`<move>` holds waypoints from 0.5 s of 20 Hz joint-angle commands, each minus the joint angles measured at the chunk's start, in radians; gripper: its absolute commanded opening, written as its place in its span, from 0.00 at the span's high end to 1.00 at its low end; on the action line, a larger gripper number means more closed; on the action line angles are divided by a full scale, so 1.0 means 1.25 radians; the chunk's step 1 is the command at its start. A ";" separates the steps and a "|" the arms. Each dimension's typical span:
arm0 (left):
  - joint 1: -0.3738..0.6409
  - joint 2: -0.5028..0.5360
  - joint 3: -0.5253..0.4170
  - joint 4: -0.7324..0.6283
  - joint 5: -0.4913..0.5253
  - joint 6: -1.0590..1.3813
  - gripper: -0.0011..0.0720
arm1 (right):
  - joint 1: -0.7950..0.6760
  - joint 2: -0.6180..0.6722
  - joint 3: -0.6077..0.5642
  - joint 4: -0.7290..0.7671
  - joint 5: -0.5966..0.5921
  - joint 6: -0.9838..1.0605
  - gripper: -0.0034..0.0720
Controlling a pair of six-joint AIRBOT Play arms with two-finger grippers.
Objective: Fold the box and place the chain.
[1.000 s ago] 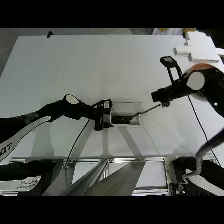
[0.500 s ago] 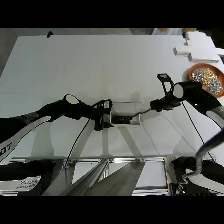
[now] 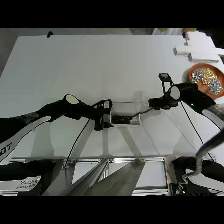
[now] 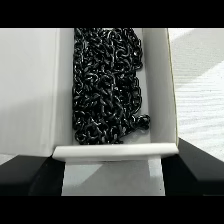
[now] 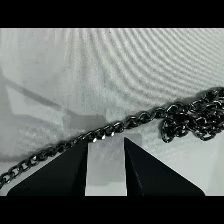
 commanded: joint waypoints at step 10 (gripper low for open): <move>0.000 0.000 0.000 0.000 0.000 0.000 0.71 | 0.000 0.069 0.000 -0.013 0.004 -0.073 0.94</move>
